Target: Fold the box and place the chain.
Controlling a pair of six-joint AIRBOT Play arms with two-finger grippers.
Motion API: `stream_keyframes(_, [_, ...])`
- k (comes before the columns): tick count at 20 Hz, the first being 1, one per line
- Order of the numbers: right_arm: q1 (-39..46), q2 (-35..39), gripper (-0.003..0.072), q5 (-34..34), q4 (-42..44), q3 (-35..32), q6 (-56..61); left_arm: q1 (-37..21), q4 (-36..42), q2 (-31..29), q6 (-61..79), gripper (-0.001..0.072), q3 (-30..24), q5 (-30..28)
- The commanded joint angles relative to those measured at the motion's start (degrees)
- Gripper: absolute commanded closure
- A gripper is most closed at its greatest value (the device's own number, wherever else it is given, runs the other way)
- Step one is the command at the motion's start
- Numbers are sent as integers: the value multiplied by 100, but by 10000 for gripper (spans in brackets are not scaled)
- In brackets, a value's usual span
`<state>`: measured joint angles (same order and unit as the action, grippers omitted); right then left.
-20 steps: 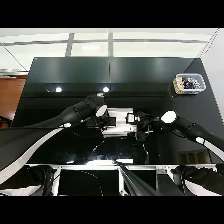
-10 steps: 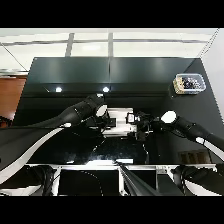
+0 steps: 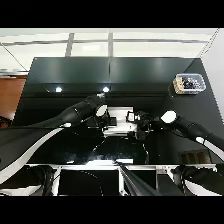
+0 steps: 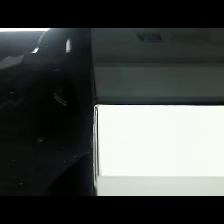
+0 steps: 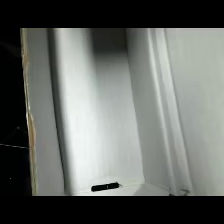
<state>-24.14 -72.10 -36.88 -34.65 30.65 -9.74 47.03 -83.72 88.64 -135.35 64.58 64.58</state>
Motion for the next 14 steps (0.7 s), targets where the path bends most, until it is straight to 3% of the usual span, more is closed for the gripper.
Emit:
stream_keyframes(1, [0, 120, -24, -190, -140, 4, 308, -11, -20, -2, 151, 681, 13, 50])
stream_keyframes(7, [0, 883, -24, -717, -920, 4, 654, -68, -151, 0, 382, 681, 61, 291])
stream_keyframes(14, [-2, 866, 5, -772, -994, 4, 413, -68, -129, 0, 614, 680, 61, 302])
